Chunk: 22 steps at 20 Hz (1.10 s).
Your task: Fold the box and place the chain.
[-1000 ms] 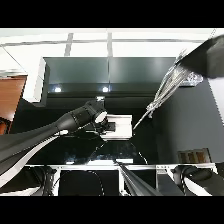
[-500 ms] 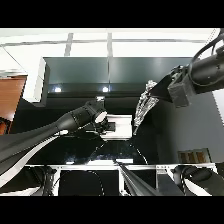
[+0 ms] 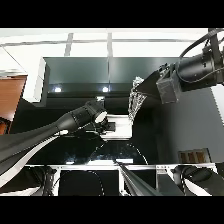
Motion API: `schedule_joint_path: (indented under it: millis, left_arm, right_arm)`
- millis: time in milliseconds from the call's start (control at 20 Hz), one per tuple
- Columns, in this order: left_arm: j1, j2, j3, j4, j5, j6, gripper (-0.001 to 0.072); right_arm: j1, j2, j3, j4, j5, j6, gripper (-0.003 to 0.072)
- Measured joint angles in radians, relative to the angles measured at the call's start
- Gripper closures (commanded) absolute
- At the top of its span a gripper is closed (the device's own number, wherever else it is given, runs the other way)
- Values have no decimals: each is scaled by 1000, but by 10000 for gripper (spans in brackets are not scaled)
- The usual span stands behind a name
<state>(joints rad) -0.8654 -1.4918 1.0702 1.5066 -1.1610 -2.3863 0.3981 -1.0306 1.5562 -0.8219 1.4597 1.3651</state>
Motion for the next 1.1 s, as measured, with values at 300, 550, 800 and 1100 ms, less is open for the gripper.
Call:
schedule_joint_path:
  millis: [300, 550, 800, 1100]
  left_arm:
    - [0, 0, 0, 0, 0, 0, 684]
    - [0, 0, 0, 0, 0, 0, 684]
    - [0, 0, 0, 0, 0, 0, 684]
    - [0, 0, 0, 0, 0, 0, 684]
  right_arm:
    - [2, 0, -3, 1, -23, -1, 672]
    - [16, 0, -71, -7, -37, 0, 672]
    - [66, 0, -235, -5, -98, 4, 672]
    - [81, 0, -439, 3, -176, 7, 671]
